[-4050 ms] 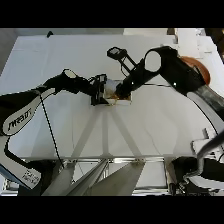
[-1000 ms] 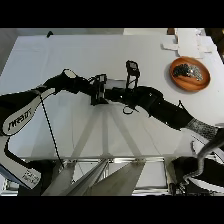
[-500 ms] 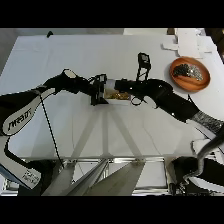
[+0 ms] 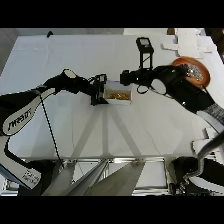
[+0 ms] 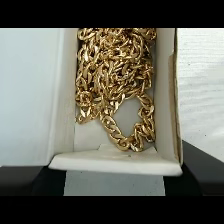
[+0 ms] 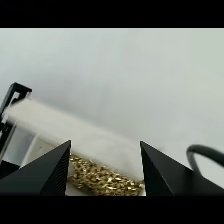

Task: Fold the box and place the chain.

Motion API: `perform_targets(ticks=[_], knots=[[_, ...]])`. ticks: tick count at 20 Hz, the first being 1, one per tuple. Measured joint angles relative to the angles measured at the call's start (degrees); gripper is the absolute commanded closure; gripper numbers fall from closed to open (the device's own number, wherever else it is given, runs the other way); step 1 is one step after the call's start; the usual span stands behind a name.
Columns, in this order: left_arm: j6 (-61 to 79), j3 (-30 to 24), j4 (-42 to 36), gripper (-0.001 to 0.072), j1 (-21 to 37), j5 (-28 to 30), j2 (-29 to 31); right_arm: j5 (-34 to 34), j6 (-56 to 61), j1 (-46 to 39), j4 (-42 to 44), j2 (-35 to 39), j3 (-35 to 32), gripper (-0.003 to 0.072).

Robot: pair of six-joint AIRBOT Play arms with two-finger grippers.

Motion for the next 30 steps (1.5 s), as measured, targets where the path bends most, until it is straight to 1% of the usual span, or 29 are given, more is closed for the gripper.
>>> perform_targets(ticks=[3,6,7,9,11,14,19,21,23,26,27,28,30], knots=[[0.0,0.0,0.02,0.0435,0.0,0.0,0.0,3.82,-9.38,-3.61,2.4,-1.75,5.01,0.0192],[0.0,0.0,0.02,0.0435,0.0,0.0,0.0,9.42,-17.86,-6.69,5.22,-6.88,10.67,0.0191],[0.0,0.0,0.0,0.0435,0.0,0.0,0.0,11.43,-20.85,-7.54,7.5,-8.96,12.57,0.0192],[0.0,0.0,0.0,0.0435,0.0,0.0,0.0,16.61,-28.37,-9.03,15.26,-13.38,16.41,0.0196],[0.0,0.0,0.02,0.0435,0.0,0.0,0.0,20.83,-36.11,-10.05,24.24,-16.74,19.19,0.0241],[0.0,0.0,0.02,0.0435,0.0,0.02,0.0,24.81,-46.07,-10.75,32.57,-19.47,21.14,0.024],[0.0,0.0,0.0,0.0435,0.0,0.02,0.0,29.99,-59.76,-9.97,37.31,-20.72,21.99,0.0239],[0.0,0.0,0.0,0.0435,0.0,0.02,0.0,30.8,-64.35,-9.09,38.07,-20.61,21.88,0.0239],[0.0,0.0,0.0,0.0435,0.0,0.02,0.0,30.1,-68.02,-8.22,38.32,-19.71,20.48,0.0239],[0.0,0.0,0.02,0.0435,0.0,0.02,0.0,25.55,-72.13,-7.39,38.34,-17.44,16.44,0.0243],[0.0,0.0,0.02,0.0435,0.0,0.0,0.0,24.28,-73.24,-7.23,38.29,-16.65,15.37,0.0248],[0.0,0.0,0.02,0.0435,0.0,0.02,0.0,23.12,-74.29,-7.15,38.18,-15.78,14.51,0.0279],[0.0,0.0,0.0,0.0435,0.0,0.02,0.0,20.74,-75.87,-7.23,38.42,-13.9,13.49,0.0278]])
